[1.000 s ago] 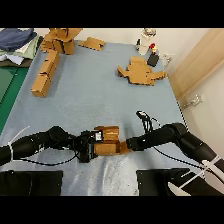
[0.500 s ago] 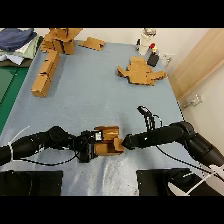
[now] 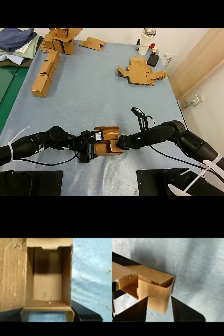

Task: Fold the box.

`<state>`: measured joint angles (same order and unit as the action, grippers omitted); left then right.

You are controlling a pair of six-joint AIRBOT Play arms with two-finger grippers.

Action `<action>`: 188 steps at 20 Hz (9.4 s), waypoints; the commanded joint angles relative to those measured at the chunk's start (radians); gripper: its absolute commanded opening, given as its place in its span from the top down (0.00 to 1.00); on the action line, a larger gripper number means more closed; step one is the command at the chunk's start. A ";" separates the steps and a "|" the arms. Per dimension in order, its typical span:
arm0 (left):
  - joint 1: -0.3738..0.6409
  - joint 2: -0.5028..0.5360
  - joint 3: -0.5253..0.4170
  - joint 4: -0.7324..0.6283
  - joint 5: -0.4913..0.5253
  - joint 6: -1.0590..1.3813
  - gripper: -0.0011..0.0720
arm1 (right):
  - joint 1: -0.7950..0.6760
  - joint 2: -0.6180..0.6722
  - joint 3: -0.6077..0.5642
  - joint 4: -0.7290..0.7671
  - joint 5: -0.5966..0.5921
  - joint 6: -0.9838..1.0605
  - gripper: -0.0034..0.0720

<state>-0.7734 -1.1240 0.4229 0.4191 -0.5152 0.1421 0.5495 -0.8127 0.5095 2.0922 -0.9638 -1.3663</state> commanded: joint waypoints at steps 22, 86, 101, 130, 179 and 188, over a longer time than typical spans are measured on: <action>0.000 0.000 0.000 0.000 0.000 0.000 0.27 | 0.319 -0.525 0.445 -0.452 -0.324 0.624 0.42; 0.000 0.000 0.000 0.000 0.000 0.000 0.27 | 0.155 -0.031 -0.083 0.366 0.225 -1.043 0.95; 0.000 0.000 0.000 0.000 0.000 0.000 0.27 | 0.350 0.103 -0.086 -0.108 0.417 -1.094 0.32; 0.000 0.000 0.000 0.000 0.000 0.000 0.27 | 0.481 0.058 -0.085 -0.422 0.391 -1.031 0.60; 0.000 0.000 0.000 0.000 0.000 0.000 0.27 | 0.537 0.137 0.006 -0.499 0.259 -0.884 0.56; 0.000 0.000 0.000 0.000 0.000 0.000 0.27 | 0.537 0.256 -0.154 -0.096 0.234 0.159 0.95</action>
<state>-0.7734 -1.1240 0.4232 0.4187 -0.5152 0.1417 1.0859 -0.5827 0.4355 1.8217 -0.8116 -1.4883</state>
